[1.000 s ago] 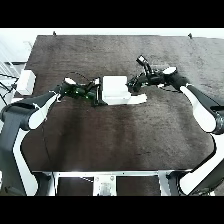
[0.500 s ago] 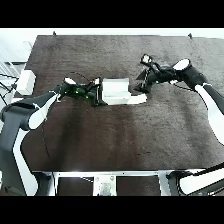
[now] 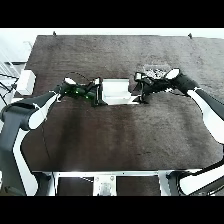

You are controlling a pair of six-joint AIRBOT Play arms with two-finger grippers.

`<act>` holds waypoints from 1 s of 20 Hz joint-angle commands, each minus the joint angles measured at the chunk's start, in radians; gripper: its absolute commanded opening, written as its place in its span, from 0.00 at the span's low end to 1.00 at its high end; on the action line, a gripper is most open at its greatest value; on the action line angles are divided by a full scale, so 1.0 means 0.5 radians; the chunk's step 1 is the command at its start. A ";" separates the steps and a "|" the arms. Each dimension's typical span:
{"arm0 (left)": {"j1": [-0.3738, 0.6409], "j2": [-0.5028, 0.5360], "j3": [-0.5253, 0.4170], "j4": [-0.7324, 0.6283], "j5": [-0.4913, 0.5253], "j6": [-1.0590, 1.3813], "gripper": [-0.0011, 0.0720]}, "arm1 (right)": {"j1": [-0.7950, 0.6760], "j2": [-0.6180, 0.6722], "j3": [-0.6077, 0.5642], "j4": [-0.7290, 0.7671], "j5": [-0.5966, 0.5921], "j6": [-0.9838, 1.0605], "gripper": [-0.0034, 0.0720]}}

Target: Fold the box and place the chain.

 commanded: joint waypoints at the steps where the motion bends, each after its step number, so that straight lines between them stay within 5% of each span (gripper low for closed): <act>1: -0.001 -0.001 0.000 0.001 0.001 -0.001 0.54 | 0.041 -0.031 -0.006 -0.006 -0.058 -0.030 0.89; 5: -0.001 -0.001 0.000 0.001 0.000 0.000 0.54 | 0.081 -0.063 -0.006 0.004 -0.182 -0.030 0.86; 8: -0.001 -0.001 0.000 0.001 0.000 -0.001 0.54 | 0.129 -0.067 -0.006 0.009 -0.181 -0.030 0.51; 11: -0.001 -0.001 0.000 0.001 0.001 -0.001 0.54 | 0.192 -0.072 -0.006 0.085 -0.184 -0.031 0.51; 13: -0.001 -0.001 0.000 0.001 0.001 0.000 0.54 | 0.231 -0.072 -0.006 0.095 -0.233 -0.031 0.40; 20: -0.001 -0.001 0.000 0.001 0.000 0.000 0.54 | 0.262 -0.095 -0.006 0.168 -0.317 -0.031 0.41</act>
